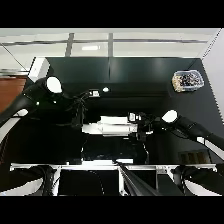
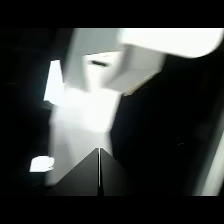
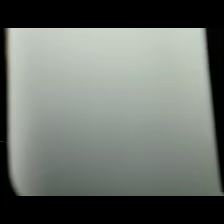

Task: Fold the box and place the chain.

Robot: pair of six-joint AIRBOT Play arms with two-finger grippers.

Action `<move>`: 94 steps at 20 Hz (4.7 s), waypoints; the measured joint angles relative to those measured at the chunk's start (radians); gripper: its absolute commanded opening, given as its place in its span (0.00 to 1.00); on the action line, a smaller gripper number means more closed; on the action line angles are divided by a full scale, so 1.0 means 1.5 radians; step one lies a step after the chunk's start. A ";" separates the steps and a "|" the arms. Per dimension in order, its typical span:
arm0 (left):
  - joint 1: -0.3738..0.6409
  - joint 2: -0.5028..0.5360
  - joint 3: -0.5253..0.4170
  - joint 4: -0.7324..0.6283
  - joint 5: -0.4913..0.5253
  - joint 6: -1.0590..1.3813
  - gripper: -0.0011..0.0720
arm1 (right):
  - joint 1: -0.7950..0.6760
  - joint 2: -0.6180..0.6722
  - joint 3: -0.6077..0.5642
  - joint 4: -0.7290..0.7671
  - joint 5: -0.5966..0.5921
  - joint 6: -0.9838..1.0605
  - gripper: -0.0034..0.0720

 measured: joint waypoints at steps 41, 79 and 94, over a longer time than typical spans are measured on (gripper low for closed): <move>0.021 0.111 -0.219 -0.132 0.304 0.351 0.99 | 0.000 0.000 0.000 -0.001 0.001 -0.001 0.44; 0.027 0.142 -0.213 -0.170 0.320 0.126 0.05 | 0.000 0.000 0.000 0.000 0.001 0.000 0.44; 0.270 0.136 -0.351 -0.189 0.153 -0.451 0.05 | 0.002 0.000 0.000 -0.001 0.000 0.000 0.44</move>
